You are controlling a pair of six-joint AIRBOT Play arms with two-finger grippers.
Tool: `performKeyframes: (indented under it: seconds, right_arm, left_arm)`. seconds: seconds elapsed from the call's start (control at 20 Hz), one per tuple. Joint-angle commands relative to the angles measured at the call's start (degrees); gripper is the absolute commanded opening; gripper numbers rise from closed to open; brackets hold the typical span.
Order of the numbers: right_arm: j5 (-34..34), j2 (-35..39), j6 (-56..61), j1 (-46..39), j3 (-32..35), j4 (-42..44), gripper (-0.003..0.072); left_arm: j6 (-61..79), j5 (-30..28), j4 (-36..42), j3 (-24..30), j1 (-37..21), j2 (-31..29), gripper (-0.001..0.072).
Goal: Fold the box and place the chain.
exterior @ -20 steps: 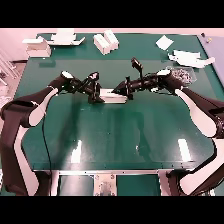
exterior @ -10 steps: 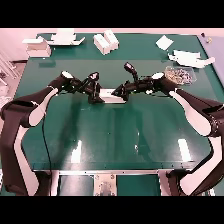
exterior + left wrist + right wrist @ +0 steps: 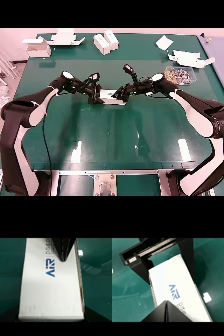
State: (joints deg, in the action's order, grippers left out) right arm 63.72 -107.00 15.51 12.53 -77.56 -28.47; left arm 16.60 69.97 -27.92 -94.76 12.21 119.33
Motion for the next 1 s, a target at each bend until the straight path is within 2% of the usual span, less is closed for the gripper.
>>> performKeyframes:
  seconds: [0.0, 0.25, 0.65, 0.8, 0.95]
  right_arm:
    - [-1.22, -0.02, 1.79, -0.15, -0.52, -6.51, 0.0008]
    - [2.78, 4.55, -1.33, -0.24, -4.35, 0.74, 0.0008]
    - [0.85, 18.69, 9.73, -2.32, -4.37, 1.20, 0.0006]
    - [-3.32, 25.75, 15.61, -4.35, 0.52, -3.15, 0.0005]
    - [-9.68, 35.71, 20.28, -6.38, 10.91, -9.38, 0.0005]
  left_arm:
    - [-0.09, -0.39, 0.15, -0.07, -0.07, -0.04, 0.0541]
    - [-0.09, -0.46, 0.15, -0.07, -0.07, -0.04, 0.0541]
    - [-0.09, -0.37, 0.17, -0.07, -0.04, -0.04, 0.0541]
    - [-0.09, -0.39, 0.15, -0.07, -0.07, -0.04, 0.0541]
    - [-0.07, -0.59, 0.17, -0.07, -0.07, -0.04, 0.0540]
